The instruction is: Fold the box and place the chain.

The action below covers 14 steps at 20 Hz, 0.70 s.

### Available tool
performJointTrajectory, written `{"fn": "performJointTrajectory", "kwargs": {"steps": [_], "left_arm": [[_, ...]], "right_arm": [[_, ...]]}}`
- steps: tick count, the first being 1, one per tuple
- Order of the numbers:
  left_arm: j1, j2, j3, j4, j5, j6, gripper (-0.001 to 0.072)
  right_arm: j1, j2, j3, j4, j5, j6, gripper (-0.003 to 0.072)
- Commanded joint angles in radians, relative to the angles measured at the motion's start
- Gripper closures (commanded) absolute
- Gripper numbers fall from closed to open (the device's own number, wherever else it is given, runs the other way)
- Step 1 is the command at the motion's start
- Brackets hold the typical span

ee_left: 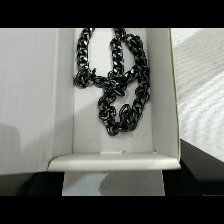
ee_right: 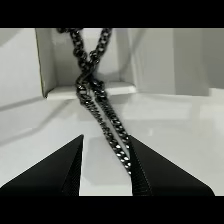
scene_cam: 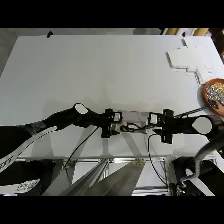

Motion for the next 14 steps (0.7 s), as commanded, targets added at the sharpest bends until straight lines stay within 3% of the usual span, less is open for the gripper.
{"fn": "performJointTrajectory", "kwargs": {"steps": [1, 7, 11, 14], "left_arm": [[0.001, 0.0, 0.0, 0.0, 0.0, 0.0, 0.0457], [0.001, 0.0, 0.0, 0.0, 0.0, 0.0, 0.0457], [0.001, 0.0, 0.0, 0.0, 0.0, 0.0, 0.0457], [0.001, 0.0, 0.0, 0.0, 0.0, 0.0, 0.0457]], "right_arm": [[0.005, -0.019, -0.053, 0.02, -0.059, -0.091, 0.0365], [0.068, -0.091, -0.058, 0.076, -0.169, -0.139, 0.0374], [0.068, -0.129, -0.058, 0.076, -0.181, -0.138, 0.044], [0.068, -0.124, -0.058, 0.033, -0.137, -0.124, 0.067]]}}
